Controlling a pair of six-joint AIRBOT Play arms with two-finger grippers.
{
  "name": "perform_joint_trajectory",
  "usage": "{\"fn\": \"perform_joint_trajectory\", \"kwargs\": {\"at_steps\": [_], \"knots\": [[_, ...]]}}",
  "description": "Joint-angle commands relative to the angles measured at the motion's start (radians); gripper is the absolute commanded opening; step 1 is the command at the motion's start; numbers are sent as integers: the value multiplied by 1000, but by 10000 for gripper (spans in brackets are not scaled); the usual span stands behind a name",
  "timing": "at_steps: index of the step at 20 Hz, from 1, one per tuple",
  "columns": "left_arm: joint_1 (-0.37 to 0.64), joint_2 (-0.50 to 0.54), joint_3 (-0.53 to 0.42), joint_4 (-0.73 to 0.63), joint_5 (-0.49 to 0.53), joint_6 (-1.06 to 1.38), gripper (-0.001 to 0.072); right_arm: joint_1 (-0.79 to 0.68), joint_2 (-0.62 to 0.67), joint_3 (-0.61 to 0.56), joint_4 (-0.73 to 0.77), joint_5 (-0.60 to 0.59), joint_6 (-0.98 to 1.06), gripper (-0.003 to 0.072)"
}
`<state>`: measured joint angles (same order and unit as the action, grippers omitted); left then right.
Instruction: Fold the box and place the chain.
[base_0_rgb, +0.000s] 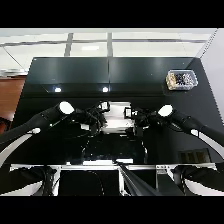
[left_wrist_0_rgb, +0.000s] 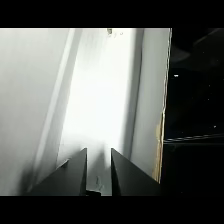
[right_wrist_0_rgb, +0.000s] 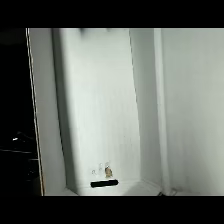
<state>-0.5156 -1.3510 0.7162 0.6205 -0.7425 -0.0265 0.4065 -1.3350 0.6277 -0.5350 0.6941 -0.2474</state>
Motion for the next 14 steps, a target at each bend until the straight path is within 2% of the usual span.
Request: {"fn": "perform_joint_trajectory", "kwargs": {"at_steps": [1,2,3,4,5,6,7,8,9,10,12,14], "knots": [[-1,-2,0,-3,2,0,267,0,0,1,0,1,0,96],[-1,-2,0,-3,3,0,324,0,0,1,0,1,0,96],[0,-2,0,4,3,0,324,0,0,1,0,1,0,96],[-1,-1,2,24,2,-7,244,0,0,1,0,1,0,96],[-1,1,5,43,-3,-7,31,0,0,1,0,1,0,96],[-1,6,5,48,-3,-8,109,0,0,1,0,1,0,96],[-1,11,5,48,3,-18,275,0,0,1,0,1,0,96],[1,19,6,55,4,-32,249,1,0,1,0,1,0,96],[8,33,11,78,-2,-37,51,0,0,1,0,1,0,96],[19,56,14,100,-2,-75,25,0,0,1,0,1,0,96],[58,115,19,151,-8,-218,25,0,0,1,0,1,0,96],[125,194,19,235,-59,-366,25,0,0,1,0,1,0,96]]}}
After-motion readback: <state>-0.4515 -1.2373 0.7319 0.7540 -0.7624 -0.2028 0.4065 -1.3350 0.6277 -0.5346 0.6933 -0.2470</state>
